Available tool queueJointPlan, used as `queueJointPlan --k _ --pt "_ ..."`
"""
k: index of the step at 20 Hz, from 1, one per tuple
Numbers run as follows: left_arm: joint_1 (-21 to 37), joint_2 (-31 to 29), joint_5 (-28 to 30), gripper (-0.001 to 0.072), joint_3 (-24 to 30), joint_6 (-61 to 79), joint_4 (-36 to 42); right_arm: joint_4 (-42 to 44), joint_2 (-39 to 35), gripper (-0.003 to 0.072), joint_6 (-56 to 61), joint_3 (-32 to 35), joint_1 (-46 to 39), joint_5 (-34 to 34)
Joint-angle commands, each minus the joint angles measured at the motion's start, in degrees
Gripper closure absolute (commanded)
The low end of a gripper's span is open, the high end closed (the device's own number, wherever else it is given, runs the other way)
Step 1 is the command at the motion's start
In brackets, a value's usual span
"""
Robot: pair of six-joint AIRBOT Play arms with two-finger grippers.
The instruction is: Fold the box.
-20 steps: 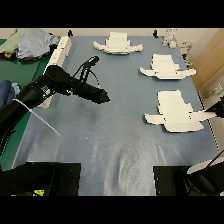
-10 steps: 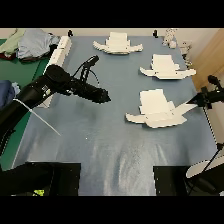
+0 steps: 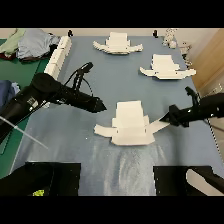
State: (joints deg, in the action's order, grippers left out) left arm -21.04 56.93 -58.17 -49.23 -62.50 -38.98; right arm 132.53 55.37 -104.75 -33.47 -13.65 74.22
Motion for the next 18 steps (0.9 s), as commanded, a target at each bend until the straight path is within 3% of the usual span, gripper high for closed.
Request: queueJointPlan --k 1,2,3,4,8,10,11,13,18 --pt "1.3 -3.4 -2.4 0.0697 4.7 -1.6 -1.3 -0.6 -13.2 0.0681 8.0 12.7 5.8 -5.4" --pt "1.8 -3.2 -3.0 0.0697 5.1 -1.6 -1.3 -1.5 -14.1 0.0579 8.3 13.5 6.3 -4.9" --pt "2.3 -3.0 -3.4 0.0696 5.2 -1.6 -1.3 -2.6 -13.9 0.0389 8.5 13.4 6.4 -3.8" --pt "2.6 -3.0 -3.3 0.0696 5.2 -1.4 -1.3 -3.2 -13.1 0.0382 8.5 13.2 6.4 -2.8" --pt "2.8 -3.1 -3.3 0.0690 5.2 -1.4 -1.3 -3.6 -4.7 0.0443 5.0 10.6 6.4 0.2" --pt "2.8 -3.0 -3.3 0.0211 5.2 -1.7 -1.3 -2.7 0.1 0.0502 1.5 8.8 6.5 1.7" --pt "2.8 -3.0 -3.3 0.0254 5.2 -1.7 -1.3 -2.1 2.1 0.0582 -0.2 7.9 6.6 2.3" --pt "2.8 -3.0 -3.3 0.0257 5.2 -2.1 -1.3 -0.3 4.3 0.0681 -4.0 6.8 6.6 2.0" --pt "6.3 1.5 -2.6 0.0256 5.2 -3.1 -1.2 -0.2 0.5 0.0685 -8.9 9.3 12.1 -4.5"
